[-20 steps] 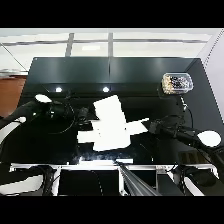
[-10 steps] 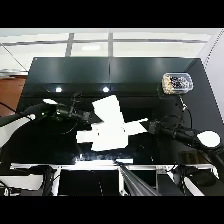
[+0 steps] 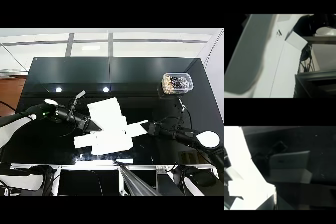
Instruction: Fold the box and place the chain.
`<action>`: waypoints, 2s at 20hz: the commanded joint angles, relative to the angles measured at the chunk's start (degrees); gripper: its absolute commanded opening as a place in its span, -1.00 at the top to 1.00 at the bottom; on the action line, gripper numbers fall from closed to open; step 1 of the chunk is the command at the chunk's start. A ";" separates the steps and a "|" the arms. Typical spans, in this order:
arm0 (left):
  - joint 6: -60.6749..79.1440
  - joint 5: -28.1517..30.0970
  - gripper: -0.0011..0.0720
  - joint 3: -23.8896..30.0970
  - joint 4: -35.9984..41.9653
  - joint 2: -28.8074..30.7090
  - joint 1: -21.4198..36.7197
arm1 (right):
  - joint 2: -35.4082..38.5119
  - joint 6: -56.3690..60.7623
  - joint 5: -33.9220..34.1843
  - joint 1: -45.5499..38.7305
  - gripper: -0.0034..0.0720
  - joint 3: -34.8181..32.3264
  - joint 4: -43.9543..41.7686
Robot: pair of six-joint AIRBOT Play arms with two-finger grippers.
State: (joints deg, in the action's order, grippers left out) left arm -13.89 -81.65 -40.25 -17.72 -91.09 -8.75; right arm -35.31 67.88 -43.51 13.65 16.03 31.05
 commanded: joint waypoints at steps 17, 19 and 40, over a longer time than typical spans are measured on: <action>1.70 3.17 0.24 -0.02 0.35 -0.04 -0.04 | 0.00 1.38 -2.25 0.04 0.85 0.00 3.56; 1.70 3.85 0.24 -0.02 0.87 -0.04 -0.07 | 0.00 1.38 -2.34 0.04 0.85 0.00 3.56; 14.93 5.03 0.91 -3.65 -4.37 6.67 -1.40 | 0.02 0.39 -7.74 -10.10 -0.83 13.07 29.49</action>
State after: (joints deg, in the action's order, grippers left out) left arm -5.30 -77.91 -43.42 -21.91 -87.61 -9.37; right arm -35.31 69.10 -50.68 6.35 25.08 51.94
